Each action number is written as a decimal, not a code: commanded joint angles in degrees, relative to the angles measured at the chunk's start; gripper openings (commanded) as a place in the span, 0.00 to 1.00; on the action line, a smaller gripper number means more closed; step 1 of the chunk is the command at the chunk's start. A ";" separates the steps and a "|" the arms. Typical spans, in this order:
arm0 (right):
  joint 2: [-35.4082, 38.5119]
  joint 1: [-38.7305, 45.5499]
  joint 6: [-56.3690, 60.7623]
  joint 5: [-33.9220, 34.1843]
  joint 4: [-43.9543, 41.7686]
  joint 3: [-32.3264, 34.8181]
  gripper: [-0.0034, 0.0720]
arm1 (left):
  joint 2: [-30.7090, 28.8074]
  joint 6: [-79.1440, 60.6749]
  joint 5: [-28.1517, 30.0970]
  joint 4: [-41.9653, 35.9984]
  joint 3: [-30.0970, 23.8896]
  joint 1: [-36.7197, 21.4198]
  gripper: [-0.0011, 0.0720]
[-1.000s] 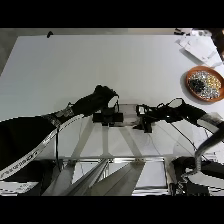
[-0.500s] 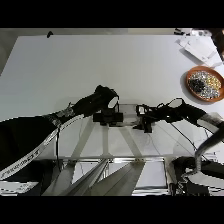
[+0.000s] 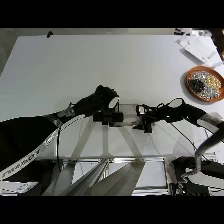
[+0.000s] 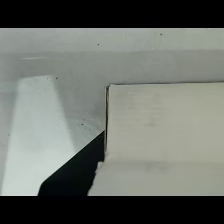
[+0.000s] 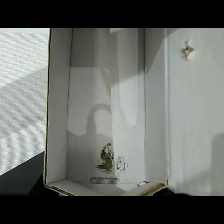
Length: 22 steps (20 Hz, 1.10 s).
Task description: Fold the box and place the chain.
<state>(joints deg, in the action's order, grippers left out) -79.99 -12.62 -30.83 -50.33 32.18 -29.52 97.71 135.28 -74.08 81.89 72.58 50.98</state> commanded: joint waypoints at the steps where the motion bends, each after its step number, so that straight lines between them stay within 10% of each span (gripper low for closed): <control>1: -0.02 0.00 -0.02 0.00 0.00 0.00 0.50 | 0.92 -0.24 -0.33 0.22 -0.09 0.59 0.04; 7: -0.02 0.00 -0.02 0.00 0.00 0.00 0.50 | 0.98 -0.26 -0.76 0.24 -0.09 0.57 0.09; 9: -0.02 0.00 -0.02 0.00 0.00 0.00 0.50 | 0.98 -0.26 -0.74 0.24 -0.09 0.57 0.24; 22: -0.02 0.00 -0.02 0.00 0.00 0.00 0.50 | 1.01 -0.31 -1.11 0.50 -0.09 0.57 0.03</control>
